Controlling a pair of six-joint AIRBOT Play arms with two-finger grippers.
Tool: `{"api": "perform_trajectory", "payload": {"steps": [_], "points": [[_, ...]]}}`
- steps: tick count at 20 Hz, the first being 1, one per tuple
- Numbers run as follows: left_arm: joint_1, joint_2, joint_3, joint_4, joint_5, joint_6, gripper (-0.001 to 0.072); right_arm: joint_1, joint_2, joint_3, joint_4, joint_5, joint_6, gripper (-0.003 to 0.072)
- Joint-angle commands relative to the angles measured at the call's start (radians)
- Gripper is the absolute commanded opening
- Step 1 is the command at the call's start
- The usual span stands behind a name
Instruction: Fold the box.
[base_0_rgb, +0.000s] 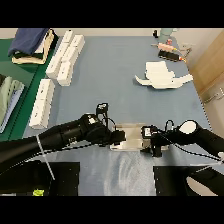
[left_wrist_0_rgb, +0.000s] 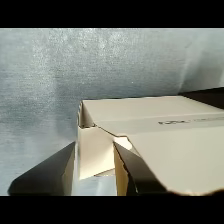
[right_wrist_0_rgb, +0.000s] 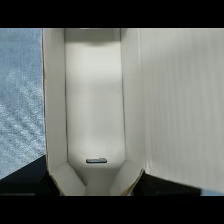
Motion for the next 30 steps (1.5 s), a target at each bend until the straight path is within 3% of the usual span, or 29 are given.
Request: {"api": "perform_trajectory", "payload": {"steps": [1,7,13,18,19,21,22,26,30], "points": [[-0.042,-0.072,0.066,0.059,-0.063,-0.049,0.0345,0.0,0.0,0.001,0.0,0.0,0.0,0.0452],[-0.066,-0.19,0.159,0.082,-0.197,-0.11,0.0346,0.0,0.0,0.0,0.0,0.0,0.0,0.0452],[-0.066,-0.271,0.227,0.098,-0.226,-0.113,0.0345,0.0,0.0,0.0,0.0,0.0,0.0,0.0452],[-0.067,-0.329,0.299,0.139,-0.325,-0.112,0.0343,0.0,0.0,0.0,0.0,0.0,0.0,0.0452],[-0.066,-0.337,0.309,0.144,-0.334,-0.112,0.0243,0.0,0.0,0.0,0.0,0.0,0.0,0.0452],[-0.067,-0.349,0.316,0.143,-0.333,-0.112,0.0151,0.0,0.0,0.0,0.0,0.0,0.0,0.0452],[-0.07,-0.352,0.316,0.143,-0.333,-0.111,0.0071,0.0,0.0,0.001,0.0,0.0,0.0,0.0452],[-0.091,-0.357,0.317,0.147,-0.344,-0.117,0.0046,0.0,0.0,0.0,0.0,0.0,0.0,0.0452],[-0.091,-0.357,0.328,0.154,-0.391,-0.122,0.0071,0.0,0.0,0.0,0.0,0.0,0.0,0.0452]]}}
